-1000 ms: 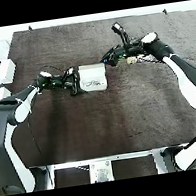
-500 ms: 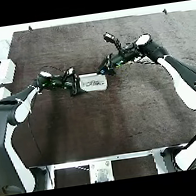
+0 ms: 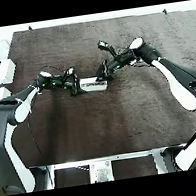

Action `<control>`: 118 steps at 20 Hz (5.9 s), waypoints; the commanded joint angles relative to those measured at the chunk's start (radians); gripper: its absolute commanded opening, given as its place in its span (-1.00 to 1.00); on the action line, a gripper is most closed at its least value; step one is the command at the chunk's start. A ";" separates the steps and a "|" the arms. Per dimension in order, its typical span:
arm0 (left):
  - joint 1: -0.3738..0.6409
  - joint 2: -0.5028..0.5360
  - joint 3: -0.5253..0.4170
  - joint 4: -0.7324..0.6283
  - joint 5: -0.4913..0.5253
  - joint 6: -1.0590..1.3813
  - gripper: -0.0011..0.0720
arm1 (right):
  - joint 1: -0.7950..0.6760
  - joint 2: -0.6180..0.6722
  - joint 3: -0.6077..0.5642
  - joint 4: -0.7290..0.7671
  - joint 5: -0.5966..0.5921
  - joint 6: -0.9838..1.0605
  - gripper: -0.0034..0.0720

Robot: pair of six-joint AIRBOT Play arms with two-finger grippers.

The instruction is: Fold the box and place the chain.

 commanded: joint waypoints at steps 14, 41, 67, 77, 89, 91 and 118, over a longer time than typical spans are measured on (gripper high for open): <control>0.000 0.001 0.001 0.000 0.000 0.000 -0.01 | 0.014 -0.029 -0.001 -0.065 -0.123 -0.034 0.56; 0.000 0.001 0.001 0.000 0.000 0.000 -0.01 | 0.030 -0.029 0.015 -0.017 -0.159 -0.138 0.34; 0.000 0.001 0.001 0.000 0.000 0.000 -0.01 | 0.060 -0.014 -0.085 -0.030 -0.176 -0.153 -0.77; 0.000 0.001 0.001 0.000 0.000 0.000 -0.01 | 0.004 0.005 -0.106 0.169 -0.157 -0.192 -0.50; 0.000 0.001 0.001 0.000 0.000 0.000 -0.01 | 0.040 -0.064 -0.146 -0.022 -0.137 0.036 -0.88; 0.000 0.001 0.001 0.000 0.000 0.000 -0.01 | 0.042 -0.060 -0.136 -0.039 -0.135 0.054 -0.88; 0.034 0.082 0.016 -0.062 -0.066 -0.146 -0.92 | -0.236 1.044 -1.038 0.031 -0.444 0.211 -0.88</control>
